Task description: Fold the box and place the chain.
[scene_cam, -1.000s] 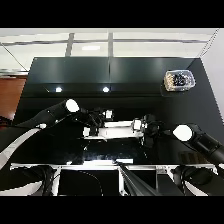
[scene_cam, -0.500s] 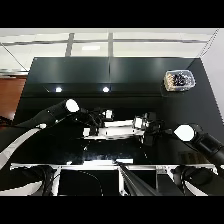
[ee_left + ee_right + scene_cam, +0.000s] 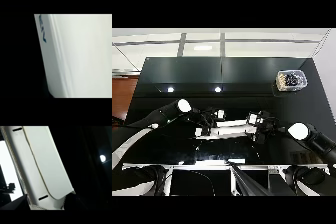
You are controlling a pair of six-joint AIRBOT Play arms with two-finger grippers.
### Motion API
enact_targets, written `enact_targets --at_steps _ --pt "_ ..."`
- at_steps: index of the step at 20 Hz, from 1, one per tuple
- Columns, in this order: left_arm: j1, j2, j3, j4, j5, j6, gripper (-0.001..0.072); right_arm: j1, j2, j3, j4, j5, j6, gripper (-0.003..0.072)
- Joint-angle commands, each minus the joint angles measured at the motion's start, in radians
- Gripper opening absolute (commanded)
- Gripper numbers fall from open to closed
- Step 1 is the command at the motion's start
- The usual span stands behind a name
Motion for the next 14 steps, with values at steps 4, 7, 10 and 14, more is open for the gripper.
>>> enact_targets --at_steps 4,7,10,14 --pt "0.000 0.001 0.001 0.000 -0.001 0.000 0.0025 -0.018 -0.063 0.000 0.178 0.040 -0.204 0.0688" --pt "0.000 0.001 0.001 0.000 -0.002 0.000 0.0025 -0.018 -0.081 0.000 0.206 0.051 -0.234 0.0687" --pt "0.000 0.001 0.001 0.000 0.000 0.000 0.0025 -0.018 -0.092 0.000 0.210 0.095 -0.241 0.0688" --pt "0.000 0.001 0.001 0.000 -0.001 0.000 0.0024 -0.018 -0.130 -0.012 0.210 0.124 -0.271 0.0687"
